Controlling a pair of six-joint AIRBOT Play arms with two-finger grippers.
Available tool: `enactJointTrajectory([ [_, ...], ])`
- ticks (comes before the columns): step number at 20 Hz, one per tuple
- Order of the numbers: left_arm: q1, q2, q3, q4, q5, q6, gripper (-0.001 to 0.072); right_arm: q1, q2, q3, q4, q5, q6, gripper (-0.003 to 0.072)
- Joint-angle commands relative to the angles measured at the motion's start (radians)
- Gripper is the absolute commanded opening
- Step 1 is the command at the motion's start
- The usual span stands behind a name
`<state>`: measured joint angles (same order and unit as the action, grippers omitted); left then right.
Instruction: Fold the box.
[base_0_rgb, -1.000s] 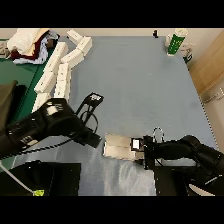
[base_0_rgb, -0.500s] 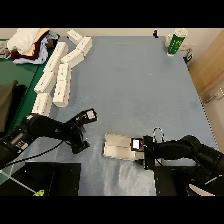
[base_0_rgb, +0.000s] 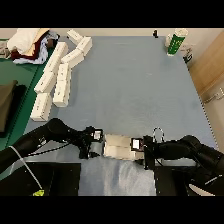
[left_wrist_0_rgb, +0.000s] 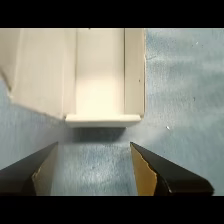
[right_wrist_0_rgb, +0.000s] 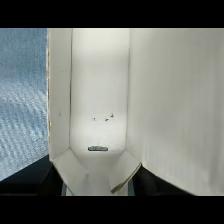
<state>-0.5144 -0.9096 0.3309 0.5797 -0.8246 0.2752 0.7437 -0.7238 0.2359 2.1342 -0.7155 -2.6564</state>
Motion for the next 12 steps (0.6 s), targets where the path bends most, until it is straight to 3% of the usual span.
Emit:
enactJointTrajectory([
  [1,-0.049,-0.071,-0.007,-0.110,0.060,0.146,0.0720,0.000,0.000,0.000,0.000,0.000,0.000,0.0568],
  [7,-0.105,-0.110,-0.005,-0.176,0.111,0.181,0.0720,0.000,0.000,0.000,0.000,0.000,0.000,0.0568],
  [12,-0.109,-0.110,-0.003,-0.159,0.062,0.179,0.0720,0.000,0.000,0.000,0.000,0.000,0.000,0.0568],
])
